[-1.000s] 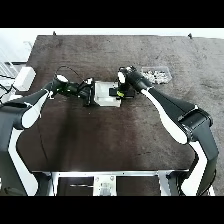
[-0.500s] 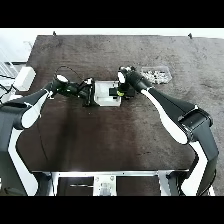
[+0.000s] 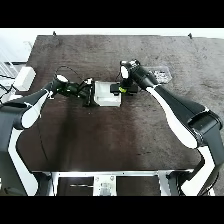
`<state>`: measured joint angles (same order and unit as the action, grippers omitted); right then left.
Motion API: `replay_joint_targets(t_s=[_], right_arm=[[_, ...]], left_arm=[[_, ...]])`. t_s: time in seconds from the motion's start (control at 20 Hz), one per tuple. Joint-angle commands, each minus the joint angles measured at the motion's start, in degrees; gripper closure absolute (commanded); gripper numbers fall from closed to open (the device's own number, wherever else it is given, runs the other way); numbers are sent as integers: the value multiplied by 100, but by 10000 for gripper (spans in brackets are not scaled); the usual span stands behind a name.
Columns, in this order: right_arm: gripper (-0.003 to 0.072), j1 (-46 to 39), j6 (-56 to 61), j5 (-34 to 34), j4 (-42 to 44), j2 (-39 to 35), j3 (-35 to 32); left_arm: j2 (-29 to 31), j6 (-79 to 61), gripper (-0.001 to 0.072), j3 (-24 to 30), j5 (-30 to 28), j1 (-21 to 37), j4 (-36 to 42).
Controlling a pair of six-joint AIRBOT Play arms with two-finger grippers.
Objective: Fold the box and place the chain.
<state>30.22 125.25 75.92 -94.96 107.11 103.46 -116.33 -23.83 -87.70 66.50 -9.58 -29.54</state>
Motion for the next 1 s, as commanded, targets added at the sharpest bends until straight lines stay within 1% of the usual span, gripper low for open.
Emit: replay_joint_targets(t_s=[0.0,0.1,0.15,0.25,0.35,0.45,0.55,0.6,0.65,0.7,0.75,0.8,0.95], right_arm=[[147,0,-579,214,-24,-420,7],[147,-55,-872,201,-337,-787,7],[147,-122,-960,155,-636,-957,7],[147,-389,-1211,-98,-1185,-1145,7],[147,-841,-1523,-474,-1246,-1158,-7],[162,-1436,-1655,-1056,-1204,-1113,-118],[173,-2039,-2052,-1547,-702,-935,-120],[212,-2310,-2330,-1788,-289,-820,-118],[277,-2559,-2667,-2026,212,-680,-118],[277,-2745,-2944,-2199,627,-544,-116],[308,-2894,-3254,-2280,949,-398,-92],[379,-2975,-3475,-2310,1132,-262,-59],[384,-3093,-3939,-2339,1663,94,0]], left_arm=[[2,-2,121,-2,0,0,-2],[2,0,121,-2,0,0,-2],[2,0,121,-2,0,0,-2],[2,0,121,-2,4,0,0],[2,-2,121,-2,9,0,0],[2,0,121,-2,17,0,0],[2,0,121,-2,17,0,2],[2,0,121,-2,15,0,0],[2,0,121,-2,15,0,2],[2,0,121,-2,15,0,0],[2,0,121,-2,15,0,0],[2,2,121,-2,26,0,0],[2,0,121,-2,155,0,2]])
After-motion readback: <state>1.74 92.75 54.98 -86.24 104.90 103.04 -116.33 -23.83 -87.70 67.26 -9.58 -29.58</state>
